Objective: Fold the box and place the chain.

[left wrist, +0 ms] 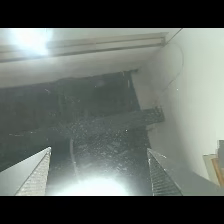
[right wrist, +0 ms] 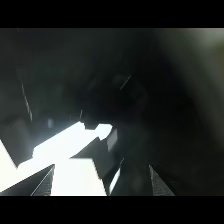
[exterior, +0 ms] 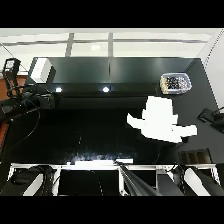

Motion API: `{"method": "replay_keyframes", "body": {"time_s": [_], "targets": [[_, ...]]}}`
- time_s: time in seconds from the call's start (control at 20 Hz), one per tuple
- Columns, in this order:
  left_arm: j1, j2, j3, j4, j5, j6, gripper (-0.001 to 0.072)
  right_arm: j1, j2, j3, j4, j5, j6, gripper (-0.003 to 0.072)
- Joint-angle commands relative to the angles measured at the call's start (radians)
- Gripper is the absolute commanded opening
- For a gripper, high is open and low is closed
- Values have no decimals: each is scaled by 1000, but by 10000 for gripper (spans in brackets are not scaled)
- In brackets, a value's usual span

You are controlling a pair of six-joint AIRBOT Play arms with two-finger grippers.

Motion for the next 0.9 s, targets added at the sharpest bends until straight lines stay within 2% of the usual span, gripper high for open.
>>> {"method": "replay_keyframes", "body": {"time_s": [0.0,0.2,0.35,0.45,0.5,0.55,0.6,0.65,0.7,0.85], "targets": [[-1,-1,0,-2,6,1,702,-156,-173,0,186,159,-216,717],[-1,-2,0,-3,6,1,702,-156,-310,0,217,169,-347,717],[-1,-14,0,-8,6,1,702,-157,-359,12,335,141,-439,715],[-1,-34,0,-17,6,1,701,-157,-365,32,361,145,-458,706],[-1,-45,0,-27,6,1,700,-157,-365,41,360,160,-464,524],[-1,-53,0,-34,6,1,700,-157,-365,47,360,177,-465,388],[-1,-61,0,-42,7,1,695,-157,-365,52,361,200,-477,187],[-1,-66,0,-47,11,1,686,-157,-365,56,361,222,-488,88],[-1,-69,0,-50,15,1,687,-157,-365,60,362,245,-496,66],[-1,-72,0,-50,31,1,687,-157,-364,68,401,300,-525,64]]}}
